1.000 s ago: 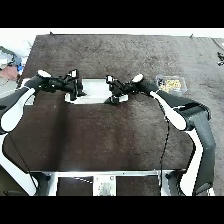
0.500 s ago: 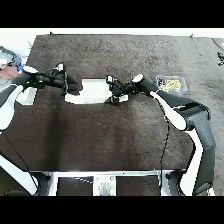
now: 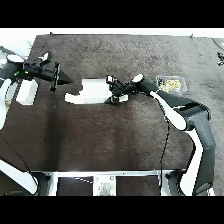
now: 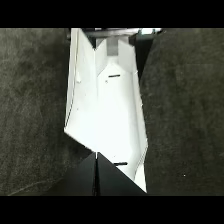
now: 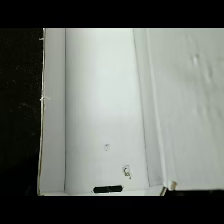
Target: Fold the box and place the chain.
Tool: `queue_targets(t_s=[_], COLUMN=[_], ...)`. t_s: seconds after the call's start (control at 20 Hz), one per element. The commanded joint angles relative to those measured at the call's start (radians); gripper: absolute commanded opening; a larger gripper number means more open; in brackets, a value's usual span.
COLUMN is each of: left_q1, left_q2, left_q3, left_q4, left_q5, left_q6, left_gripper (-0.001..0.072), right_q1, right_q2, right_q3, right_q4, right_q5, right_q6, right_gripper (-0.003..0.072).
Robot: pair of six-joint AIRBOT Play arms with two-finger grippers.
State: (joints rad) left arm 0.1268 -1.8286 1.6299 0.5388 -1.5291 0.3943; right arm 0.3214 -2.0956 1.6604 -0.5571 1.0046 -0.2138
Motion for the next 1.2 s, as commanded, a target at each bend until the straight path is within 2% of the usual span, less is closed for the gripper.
queue_targets(t_s=[0.0,0.25,0.4,0.6,0.75,1.15], left_q1=[0.002,-0.084,-0.163,-0.222,-0.223,-0.223], left_q2=[0.087,0.234,0.235,0.211,0.167,0.005], left_q3=[-0.070,-0.287,-0.317,-0.315,-0.273,-0.035], left_q4=[-0.002,0.008,0.076,0.066,0.063,0.120], left_q5=[0.016,0.183,0.277,0.367,0.393,0.354], left_q6=[-0.054,-0.127,-0.223,-0.326,-0.406,-0.514], left_gripper=[0.0006,0.0006,0.0007,0.0007,0.0009,0.0009], right_q1=[0.000,0.001,0.001,0.001,0.001,0.002], right_q2=[-0.001,-0.001,-0.001,-0.001,-0.001,-0.001], right_q3=[0.000,0.000,0.000,0.000,0.000,0.000], right_q4=[0.000,0.000,0.000,0.000,0.000,0.000], right_q5=[0.001,0.001,0.001,0.001,0.001,0.001], right_q6=[0.000,0.000,0.000,0.000,0.000,0.000], right_gripper=[0.0470,0.0470,0.0470,0.0471,0.0470,0.0470])
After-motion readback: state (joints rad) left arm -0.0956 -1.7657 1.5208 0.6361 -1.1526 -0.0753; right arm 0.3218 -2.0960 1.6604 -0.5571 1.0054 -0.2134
